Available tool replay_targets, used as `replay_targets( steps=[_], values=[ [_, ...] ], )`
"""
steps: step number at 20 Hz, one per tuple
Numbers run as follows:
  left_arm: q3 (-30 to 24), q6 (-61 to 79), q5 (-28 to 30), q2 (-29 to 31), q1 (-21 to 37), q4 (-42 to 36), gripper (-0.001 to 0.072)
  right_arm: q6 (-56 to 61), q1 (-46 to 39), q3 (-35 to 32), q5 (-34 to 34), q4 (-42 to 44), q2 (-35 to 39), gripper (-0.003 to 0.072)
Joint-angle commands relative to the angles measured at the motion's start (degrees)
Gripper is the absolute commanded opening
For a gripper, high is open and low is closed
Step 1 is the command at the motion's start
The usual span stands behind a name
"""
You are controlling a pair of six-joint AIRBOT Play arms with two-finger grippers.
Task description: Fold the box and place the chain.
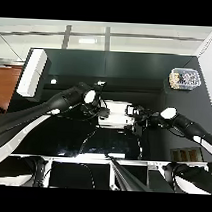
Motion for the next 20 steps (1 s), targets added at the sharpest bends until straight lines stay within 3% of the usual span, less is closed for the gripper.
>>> replay_targets(
  steps=[1,6,7,8,10,11,12,16,17,18,19,20],
  values=[
    [1.6,-6.0,-3.5,-2.0,-1.7,3.6,0.0554,0.0,0.0,0.0,0.0,0.0,0.0,0.0226],
    [2.4,-13.6,-2.7,-2.6,-3.8,4.4,0.0549,0.0,0.0,0.0,0.0,0.0,0.0,0.0227],
    [2.4,-14.0,-2.8,-2.6,-3.8,4.3,0.0485,0.0,0.0,0.0,0.0,0.0,0.0,0.0227],
    [2.4,-14.1,-3.0,-2.6,-3.8,4.2,0.0361,0.0,0.0,0.0,0.0,0.0,0.0,0.0226],
    [2.4,-14.4,-2.9,-2.6,-3.8,3.7,0.0251,0.0,0.0,0.0,0.0,0.0,0.0,0.0226],
    [2.4,-15.3,-3.0,-2.6,-3.8,3.7,0.0089,0.0,0.0,0.0,0.0,0.0,0.0,0.0226],
    [2.4,-15.6,-3.0,-2.6,-3.8,3.7,0.0022,0.0,0.0,0.0,0.0,0.0,0.0,0.0226],
    [2.9,-16.1,-3.0,-2.6,-3.8,3.9,0.0023,0.0,0.0,0.0,0.0,0.0,0.0,0.0226],
    [3.3,-16.1,-3.0,-2.6,-3.8,3.9,0.0087,0.0,0.0,0.0,0.0,0.0,0.0,0.0226],
    [3.8,-16.1,-3.0,-2.6,-3.8,4.0,0.029,0.0,0.0,0.0,0.0,0.0,0.0,0.0226],
    [4.2,-16.1,-3.1,-2.6,-3.8,4.0,0.0409,0.0,0.0,0.0,0.0,0.0,0.0,0.0226],
    [4.4,-16.1,-3.2,-2.6,-3.8,4.2,0.0412,0.0,0.0,0.0,0.0,0.0,0.0,0.0226]
  ],
)
